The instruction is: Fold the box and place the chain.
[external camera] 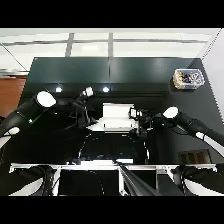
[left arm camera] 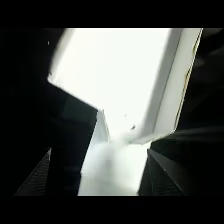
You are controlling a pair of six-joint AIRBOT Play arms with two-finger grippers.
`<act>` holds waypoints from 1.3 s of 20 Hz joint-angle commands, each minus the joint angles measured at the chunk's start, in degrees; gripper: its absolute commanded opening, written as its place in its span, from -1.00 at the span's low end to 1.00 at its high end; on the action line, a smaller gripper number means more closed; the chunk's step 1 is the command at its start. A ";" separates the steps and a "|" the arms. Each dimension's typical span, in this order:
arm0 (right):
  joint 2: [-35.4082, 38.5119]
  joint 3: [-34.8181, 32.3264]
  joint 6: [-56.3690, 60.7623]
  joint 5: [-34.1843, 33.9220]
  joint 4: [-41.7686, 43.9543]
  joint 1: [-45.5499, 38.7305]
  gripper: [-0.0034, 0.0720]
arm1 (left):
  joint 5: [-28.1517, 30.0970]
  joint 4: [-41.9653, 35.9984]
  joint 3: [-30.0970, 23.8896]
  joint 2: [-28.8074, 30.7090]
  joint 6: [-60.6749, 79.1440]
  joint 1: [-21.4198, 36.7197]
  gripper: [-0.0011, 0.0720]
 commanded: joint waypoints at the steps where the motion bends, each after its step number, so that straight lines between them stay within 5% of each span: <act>1: -0.04 -0.02 0.00 0.04 0.00 0.02 -0.46 | 8.24 0.46 -4.50 0.55 15.67 -2.67 0.97; 8: -0.04 -0.02 0.00 0.04 0.00 0.02 -0.46 | 10.21 -0.94 -4.52 -2.73 14.69 -8.85 0.90; 9: -0.04 -0.02 0.00 0.04 0.00 0.02 -0.46 | 10.08 -1.68 -4.52 -3.32 14.08 -9.14 0.79; 12: -0.04 -0.02 0.00 0.04 0.00 0.02 -0.46 | 10.36 -2.16 -4.52 -4.02 12.98 -9.20 -0.12; 13: -0.04 -0.02 0.00 0.04 0.00 0.02 -0.46 | 10.62 -2.21 -4.52 -4.02 12.98 -9.22 -0.23; 23: -0.04 -0.02 0.00 0.04 0.00 0.02 -0.46 | 10.36 -21.11 -4.55 -8.55 17.35 -9.27 -0.23; 26: -0.04 -0.02 0.00 0.04 0.00 0.02 -0.46 | 10.29 -19.58 -4.55 -9.18 17.33 -9.27 -0.58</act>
